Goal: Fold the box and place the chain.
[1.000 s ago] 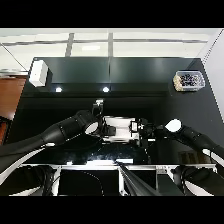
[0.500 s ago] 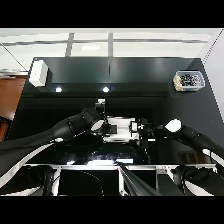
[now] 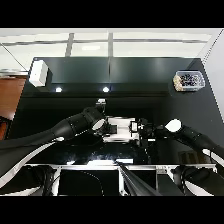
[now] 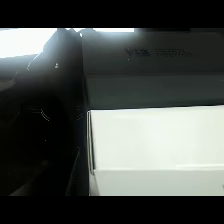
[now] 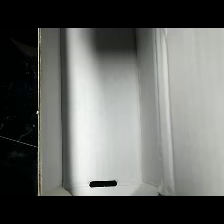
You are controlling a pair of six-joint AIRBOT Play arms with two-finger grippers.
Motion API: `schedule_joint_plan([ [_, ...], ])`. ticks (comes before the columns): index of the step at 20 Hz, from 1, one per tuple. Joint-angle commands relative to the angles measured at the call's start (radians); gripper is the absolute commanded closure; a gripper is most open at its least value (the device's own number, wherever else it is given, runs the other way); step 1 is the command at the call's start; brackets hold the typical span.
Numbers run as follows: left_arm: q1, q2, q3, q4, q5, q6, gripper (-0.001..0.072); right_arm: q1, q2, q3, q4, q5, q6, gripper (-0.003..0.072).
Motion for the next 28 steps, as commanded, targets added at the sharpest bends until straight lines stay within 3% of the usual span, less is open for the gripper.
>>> schedule_joint_plan([
  [1, 0.001, -0.001, 0.001, 0.002, 0.002, -0.008, 0.0414, 0.0, 0.0, 0.001, 0.0, 0.0, 0.0, 0.0144],
  [16, 0.0, -0.015, 0.004, 0.006, 0.001, -0.021, 0.0432, 0.0, 0.0, 0.001, 0.0, 0.0, 0.0, 0.0145],
  [22, -0.001, -0.015, 0.015, 0.0, 0.0, -0.021, 0.0642, 0.0, 0.0, 0.001, 0.0, 0.0, 0.0, 0.0144],
  [28, -0.001, -0.015, 0.028, 0.001, -0.01, -0.021, 0.0621, 0.0, 0.0, 0.001, 0.0, 0.0, 0.0, 0.0145],
])
